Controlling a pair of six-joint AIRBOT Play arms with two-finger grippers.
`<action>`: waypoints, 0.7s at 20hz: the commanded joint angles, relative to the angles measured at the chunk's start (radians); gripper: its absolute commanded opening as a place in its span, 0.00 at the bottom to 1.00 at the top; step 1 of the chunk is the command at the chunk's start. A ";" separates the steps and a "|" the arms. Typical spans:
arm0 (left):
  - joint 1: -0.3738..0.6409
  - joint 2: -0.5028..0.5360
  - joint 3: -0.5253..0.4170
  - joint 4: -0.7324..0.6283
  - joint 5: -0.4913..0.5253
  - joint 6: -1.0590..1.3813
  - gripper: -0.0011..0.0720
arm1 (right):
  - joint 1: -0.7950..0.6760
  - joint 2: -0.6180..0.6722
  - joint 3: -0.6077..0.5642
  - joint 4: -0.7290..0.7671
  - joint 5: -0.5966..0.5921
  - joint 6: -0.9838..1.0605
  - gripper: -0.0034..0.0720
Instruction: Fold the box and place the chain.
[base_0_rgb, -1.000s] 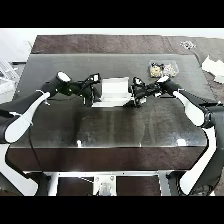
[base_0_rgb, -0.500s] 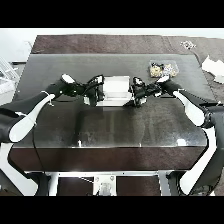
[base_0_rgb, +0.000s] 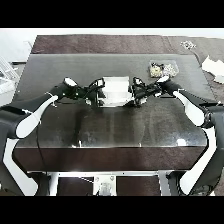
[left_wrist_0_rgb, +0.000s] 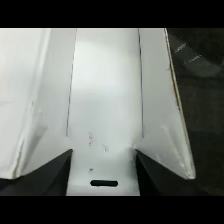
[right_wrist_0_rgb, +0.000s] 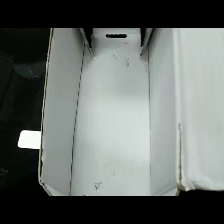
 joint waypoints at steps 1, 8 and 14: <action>0.000 -0.008 0.000 -0.014 0.030 0.002 0.76 | 0.000 0.000 0.000 0.002 -0.002 0.002 0.81; 0.000 -0.008 0.025 -0.026 0.047 0.023 0.76 | 0.000 0.000 0.000 0.002 -0.002 0.002 0.81; 0.009 -0.008 0.032 -0.024 0.082 0.047 0.76 | 0.000 0.000 0.000 0.002 -0.002 0.002 0.81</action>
